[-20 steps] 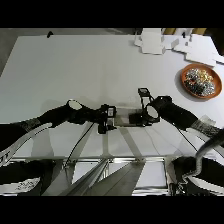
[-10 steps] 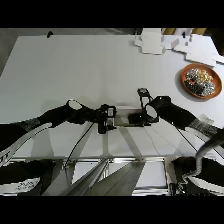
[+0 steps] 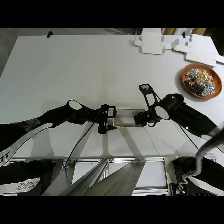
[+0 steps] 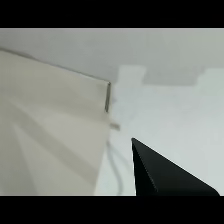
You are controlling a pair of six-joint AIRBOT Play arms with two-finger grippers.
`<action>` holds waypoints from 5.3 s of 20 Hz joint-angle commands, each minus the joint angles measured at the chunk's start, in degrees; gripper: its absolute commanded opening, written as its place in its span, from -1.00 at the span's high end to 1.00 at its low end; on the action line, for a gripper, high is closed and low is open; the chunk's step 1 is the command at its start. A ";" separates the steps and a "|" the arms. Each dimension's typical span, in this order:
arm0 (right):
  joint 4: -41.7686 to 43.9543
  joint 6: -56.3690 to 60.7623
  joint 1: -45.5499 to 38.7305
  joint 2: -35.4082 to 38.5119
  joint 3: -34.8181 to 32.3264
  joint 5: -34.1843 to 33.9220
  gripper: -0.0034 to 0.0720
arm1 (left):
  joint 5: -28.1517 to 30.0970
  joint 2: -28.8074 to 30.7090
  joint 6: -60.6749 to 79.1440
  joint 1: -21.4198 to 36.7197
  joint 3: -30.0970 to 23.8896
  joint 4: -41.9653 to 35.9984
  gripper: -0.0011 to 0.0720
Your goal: Fold the box and place the chain.
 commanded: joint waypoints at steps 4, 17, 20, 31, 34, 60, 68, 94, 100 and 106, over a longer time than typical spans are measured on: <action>-0.72 -10.25 -6.38 9.94 6.10 3.04 0.01 | -0.11 0.00 -0.02 0.02 -0.02 0.04 0.56; -8.57 -24.76 -38.51 -18.53 38.45 5.03 0.12 | -0.11 0.00 -0.02 0.00 -0.02 0.04 0.56; -9.05 -25.42 -44.28 -24.50 39.58 5.01 0.12 | -0.11 0.00 -0.02 0.02 -0.02 0.04 0.56; -8.79 -24.74 -52.85 -35.26 39.58 3.74 0.13 | -0.11 0.00 -0.02 0.02 -0.02 0.04 0.56; -8.59 -24.72 -52.83 -35.34 39.58 2.67 0.14 | -0.11 0.00 -0.02 0.02 -0.02 0.04 0.56; -6.10 -28.83 -52.83 -24.94 39.58 5.79 0.87 | -0.13 0.00 -0.02 0.02 -0.02 0.04 0.56; 5.16 -34.14 -48.89 -4.66 39.41 16.20 0.87 | -0.11 0.00 -0.02 0.02 -0.02 0.04 0.56; 2.97 -13.49 8.63 21.22 22.95 13.11 0.87 | -0.11 0.00 -0.02 0.00 -0.02 0.04 0.56; 0.52 -11.08 8.70 20.87 10.36 1.73 0.87 | -0.11 0.00 -0.02 0.02 -0.02 0.04 0.56; 0.20 -9.44 8.70 16.37 0.87 -7.10 0.87 | -0.13 0.00 -0.02 0.00 -0.02 0.04 0.56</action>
